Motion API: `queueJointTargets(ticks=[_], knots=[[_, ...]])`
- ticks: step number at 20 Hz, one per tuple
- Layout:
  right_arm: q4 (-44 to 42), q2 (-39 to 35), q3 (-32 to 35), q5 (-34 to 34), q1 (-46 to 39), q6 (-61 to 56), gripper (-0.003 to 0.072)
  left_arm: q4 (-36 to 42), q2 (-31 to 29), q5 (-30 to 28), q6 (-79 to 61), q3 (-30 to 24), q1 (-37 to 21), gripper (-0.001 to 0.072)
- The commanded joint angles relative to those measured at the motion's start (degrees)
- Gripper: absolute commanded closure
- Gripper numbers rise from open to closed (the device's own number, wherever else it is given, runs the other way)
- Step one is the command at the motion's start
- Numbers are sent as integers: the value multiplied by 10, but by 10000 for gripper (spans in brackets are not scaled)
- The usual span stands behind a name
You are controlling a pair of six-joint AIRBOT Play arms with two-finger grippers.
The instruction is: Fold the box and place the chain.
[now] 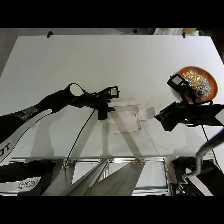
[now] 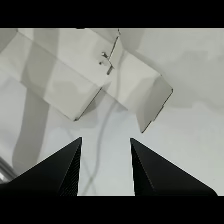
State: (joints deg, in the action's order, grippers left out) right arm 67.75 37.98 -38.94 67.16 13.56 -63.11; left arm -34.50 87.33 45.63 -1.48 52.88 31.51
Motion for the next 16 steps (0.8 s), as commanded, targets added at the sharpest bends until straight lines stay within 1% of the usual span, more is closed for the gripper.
queueJointTargets(ticks=[1, 6, 16], knots=[[0, 0, 0, 0, 0, 5, 351, -9, 1, -4, 0, 0, 0, 706], [0, 0, 0, -1, 0, 5, 351, -13, 13, 8, 0, 0, 7, 707], [0, 0, 0, 0, 0, 7, 350, -16, 14, 2, 0, 0, 10, 700]])
